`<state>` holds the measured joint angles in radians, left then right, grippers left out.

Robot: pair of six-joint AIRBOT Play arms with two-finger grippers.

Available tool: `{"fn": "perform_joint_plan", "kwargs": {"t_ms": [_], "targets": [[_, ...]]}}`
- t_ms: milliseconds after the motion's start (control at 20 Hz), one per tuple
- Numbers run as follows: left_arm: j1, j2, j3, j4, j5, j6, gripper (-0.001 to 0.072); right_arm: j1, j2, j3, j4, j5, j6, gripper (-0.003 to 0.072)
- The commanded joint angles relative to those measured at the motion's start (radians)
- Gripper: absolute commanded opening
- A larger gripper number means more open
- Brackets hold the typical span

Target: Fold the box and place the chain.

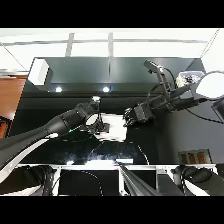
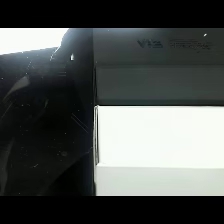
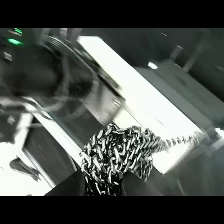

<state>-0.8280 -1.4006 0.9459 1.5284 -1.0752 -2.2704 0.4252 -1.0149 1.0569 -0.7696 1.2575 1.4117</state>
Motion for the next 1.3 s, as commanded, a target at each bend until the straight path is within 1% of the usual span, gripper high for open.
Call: {"fn": "perform_joint_plan", "kwargs": {"t_ms": [0, 300, 450, 600, 800, 1250], "targets": [[0.001, 0.0, 0.0, 0.0, 0.0, 0.0, 0.0026, 0.026, -0.003, -0.014, 0.096, -0.093, -0.019, 0.0002], [0.001, 0.0, 0.0, 0.0, 0.0, 0.0, 0.0026, 0.029, -0.031, -0.015, 0.108, -0.08, -0.032, 0.0002], [0.001, 0.0, 0.0, 0.0, 0.0, 0.0, 0.0026, 0.073, -0.063, -0.019, 0.106, -0.081, -0.032, 0.0002], [0.001, 0.0, 0.0, 0.0, 0.0, 0.0, 0.0027, 0.114, -0.098, -0.046, 0.048, -0.089, -0.031, 0.0003], [0.001, 0.0, 0.0, 0.0, -0.002, 0.0, 0.0027, 0.105, -0.133, -0.056, -0.01, -0.105, -0.017, 0.0003], [0.001, 0.0, 0.0, 0.0, 0.0, 0.0, 0.0027, 0.126, -0.177, -0.077, -0.037, -0.084, 0.002, 0.0005]]}}
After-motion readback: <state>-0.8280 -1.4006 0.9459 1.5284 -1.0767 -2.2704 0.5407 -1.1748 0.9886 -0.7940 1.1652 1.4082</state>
